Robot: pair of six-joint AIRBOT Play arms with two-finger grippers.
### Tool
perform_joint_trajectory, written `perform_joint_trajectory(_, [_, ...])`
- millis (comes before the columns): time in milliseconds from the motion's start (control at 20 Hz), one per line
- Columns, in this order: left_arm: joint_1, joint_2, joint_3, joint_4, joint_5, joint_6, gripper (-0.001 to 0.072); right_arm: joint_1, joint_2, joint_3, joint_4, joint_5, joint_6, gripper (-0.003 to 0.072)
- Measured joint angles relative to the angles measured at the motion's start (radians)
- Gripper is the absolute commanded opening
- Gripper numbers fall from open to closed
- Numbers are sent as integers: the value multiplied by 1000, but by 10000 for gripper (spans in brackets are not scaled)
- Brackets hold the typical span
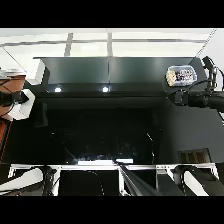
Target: Fold the box and place the chain.
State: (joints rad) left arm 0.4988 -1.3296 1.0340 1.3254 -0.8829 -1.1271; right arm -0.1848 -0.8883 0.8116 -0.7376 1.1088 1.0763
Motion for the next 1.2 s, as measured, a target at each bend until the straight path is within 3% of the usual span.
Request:
perform_joint_trajectory(400, [-62,-244,215,-8,38,37,243,0,-2,-7,0,-51,9,22])
perform_joint_trajectory(450, [-67,-267,237,-8,45,35,290,0,-2,-8,-1,-52,10,23])
perform_joint_trajectory(500, [-71,-287,257,-8,53,29,596,0,-2,-7,0,-56,10,22])
perform_joint_trajectory(550, [-76,-304,273,-7,56,26,716,0,-2,-8,0,-58,10,22])
perform_joint_trajectory(800, [-105,-296,408,18,44,-27,712,1,-2,-8,0,-64,14,23])
perform_joint_trajectory(850, [-107,-279,444,24,25,-55,649,6,-2,-8,0,-63,14,23])
perform_joint_trajectory(900, [-109,-258,483,31,-14,-94,293,16,-2,-8,0,-63,16,22])
perform_joint_trajectory(950, [-111,-233,512,32,-49,-133,32,28,-2,-10,-2,-62,16,23])
perform_joint_trajectory(1100, [-134,-116,513,-6,-167,-204,30,91,-2,-33,-21,-100,16,22])
perform_joint_trajectory(1200, [-177,7,407,-72,-172,-177,31,147,-2,-72,-37,-188,13,23])
